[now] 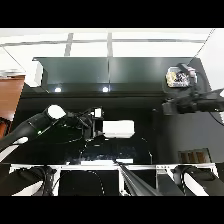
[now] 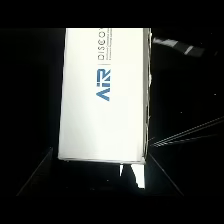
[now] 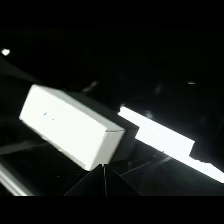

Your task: Fold the box and place the chain.

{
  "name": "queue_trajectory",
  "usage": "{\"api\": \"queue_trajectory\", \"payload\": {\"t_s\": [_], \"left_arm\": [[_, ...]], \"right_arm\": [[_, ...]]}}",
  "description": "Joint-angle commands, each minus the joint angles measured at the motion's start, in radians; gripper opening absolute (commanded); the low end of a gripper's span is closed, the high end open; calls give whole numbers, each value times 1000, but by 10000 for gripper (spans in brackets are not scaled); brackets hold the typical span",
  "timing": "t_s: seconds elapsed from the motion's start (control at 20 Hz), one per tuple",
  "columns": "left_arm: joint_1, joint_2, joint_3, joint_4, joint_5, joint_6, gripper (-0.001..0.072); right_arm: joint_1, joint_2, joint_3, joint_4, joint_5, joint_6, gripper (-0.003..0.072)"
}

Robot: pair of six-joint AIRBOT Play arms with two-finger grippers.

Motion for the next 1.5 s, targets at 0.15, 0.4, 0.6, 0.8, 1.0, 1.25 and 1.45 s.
{"api": "queue_trajectory", "payload": {"t_s": [0.15, 0.4, 0.6, 0.8, 1.0, 1.25, 1.45], "left_arm": [[-110, 18, 141, 63, -48, -374, 714], [-173, -227, 349, 76, -34, -411, 714], [-173, -322, 423, 75, -100, -410, 714], [-175, -326, 425, 86, -204, -410, 714], [-175, -326, 427, 95, -197, -410, 714], [-175, -326, 427, 99, -191, -409, 714], [-191, -326, 427, 123, -192, -404, 714]], "right_arm": [[-66, 69, 6, -91, -48, 60, 11], [-66, 69, 6, -93, -66, 64, 11], [-66, 69, 6, -95, -68, 62, 11], [-66, 69, 6, -95, -70, 62, 11], [-66, 69, 6, -95, -81, 61, 11], [-66, 69, 6, -95, -84, 61, 11], [-66, 69, 6, -95, -85, 61, 11]]}}
